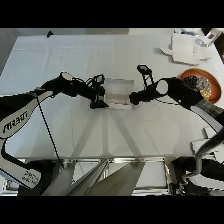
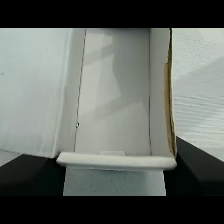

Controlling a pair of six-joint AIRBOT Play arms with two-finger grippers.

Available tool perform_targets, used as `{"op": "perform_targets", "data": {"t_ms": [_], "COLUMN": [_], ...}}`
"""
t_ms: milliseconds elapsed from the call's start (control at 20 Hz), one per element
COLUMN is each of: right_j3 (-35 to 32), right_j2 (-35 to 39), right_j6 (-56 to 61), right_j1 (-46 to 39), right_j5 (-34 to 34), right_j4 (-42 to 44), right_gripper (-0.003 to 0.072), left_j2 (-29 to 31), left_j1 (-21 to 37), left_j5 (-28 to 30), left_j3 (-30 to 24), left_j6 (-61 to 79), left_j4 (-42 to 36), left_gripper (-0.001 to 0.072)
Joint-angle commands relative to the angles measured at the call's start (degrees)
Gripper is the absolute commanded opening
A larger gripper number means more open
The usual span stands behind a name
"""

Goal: Fold the box and place the chain.

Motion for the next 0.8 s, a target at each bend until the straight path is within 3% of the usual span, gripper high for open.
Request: {"op": "perform_targets", "data": {"t_ms": [0,150,500,750], "right_j3": [0.55,1.53,10.67,11.23], "right_j2": [-1.57,-2.80,-7.41,-9.49], "right_j6": [5.42,8.63,17.25,22.08], "right_j1": [1.22,1.64,2.10,6.05], "right_j5": [0.87,2.19,8.48,8.11], "right_j4": [-3.21,-4.07,-5.27,-10.12], "right_gripper": [0.0412,0.0412,0.0414,0.0414], "left_j2": [0.02,0.02,0.02,0.02], "left_j1": [0.04,0.04,0.04,0.04], "left_j5": [-0.04,-0.04,-0.02,-0.04], "left_j3": [0.00,0.00,0.00,0.00], "left_j6": [-0.02,-0.02,-0.02,-0.02], "left_j4": [0.00,0.00,0.00,0.00], "left_gripper": [0.0394,0.0394,0.0394,0.0394]}}
